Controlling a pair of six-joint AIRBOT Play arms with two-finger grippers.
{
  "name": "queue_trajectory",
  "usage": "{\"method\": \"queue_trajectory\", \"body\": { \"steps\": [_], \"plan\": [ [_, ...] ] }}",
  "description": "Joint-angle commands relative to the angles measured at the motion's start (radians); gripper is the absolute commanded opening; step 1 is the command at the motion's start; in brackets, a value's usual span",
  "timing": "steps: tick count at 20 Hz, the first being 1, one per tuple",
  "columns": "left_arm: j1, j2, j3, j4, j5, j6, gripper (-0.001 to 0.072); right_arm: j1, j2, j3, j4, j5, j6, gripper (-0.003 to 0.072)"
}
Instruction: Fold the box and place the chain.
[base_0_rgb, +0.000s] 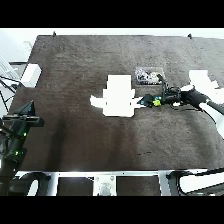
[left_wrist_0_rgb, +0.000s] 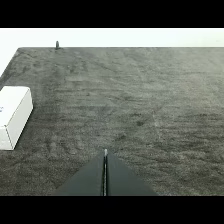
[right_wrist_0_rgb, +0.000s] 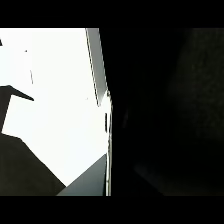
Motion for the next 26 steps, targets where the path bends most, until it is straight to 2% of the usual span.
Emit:
{"method": "queue_trajectory", "body": {
  "steps": [1, 6, 7, 8, 9, 10, 12, 14, 17, 21, 23, 26],
  "plan": [
    [0.000, 0.001, 0.001, 0.000, -0.001, 0.000, 0.0020, 0.016, -0.043, 0.062, -0.041, -0.002, 0.017, 0.0003],
    [0.000, 0.001, 0.001, 0.000, -0.032, 0.000, 0.0021, 0.045, -0.065, 0.073, -0.076, -0.021, 0.027, 0.0004],
    [0.000, 0.001, 0.001, 0.001, -0.055, 0.013, 0.0099, 0.047, -0.065, 0.073, -0.079, -0.028, 0.027, 0.0004],
    [0.000, 0.001, 0.001, 0.001, -0.084, 0.029, 0.0461, 0.047, -0.065, 0.074, -0.076, -0.029, 0.028, 0.0004],
    [0.000, 0.001, 0.001, 0.000, -0.099, 0.026, 0.0598, 0.047, -0.065, 0.074, -0.076, -0.029, 0.028, 0.0004],
    [0.000, 0.000, 0.005, -0.009, -0.099, 0.005, 0.0527, 0.047, -0.065, 0.075, -0.075, -0.029, 0.028, 0.0004],
    [0.000, -0.037, 0.037, -0.013, -0.121, 0.003, 0.0530, 0.047, -0.065, 0.087, -0.075, -0.034, 0.027, 0.0004],
    [0.000, -0.130, 0.093, -0.011, -0.137, 0.015, 0.0548, 0.048, -0.065, 0.118, -0.075, -0.040, 0.016, 0.0004],
    [0.000, -0.368, 0.206, -0.010, -0.238, 0.015, 0.0548, 0.048, -0.065, 0.146, -0.091, -0.040, 0.016, 0.0004],
    [0.000, -0.742, 0.404, -0.006, -0.426, -0.020, 0.0547, 0.053, -0.065, 0.146, -0.101, -0.040, 0.027, 0.0004],
    [0.000, -0.901, 0.512, 0.026, -0.518, -0.076, 0.0547, 0.060, -0.065, 0.147, -0.104, -0.040, 0.028, 0.0004],
    [0.000, -1.099, 0.714, 0.153, -0.616, -0.245, 0.0546, 0.076, -0.065, 0.146, -0.104, -0.040, 0.034, 0.0004]
  ]
}}
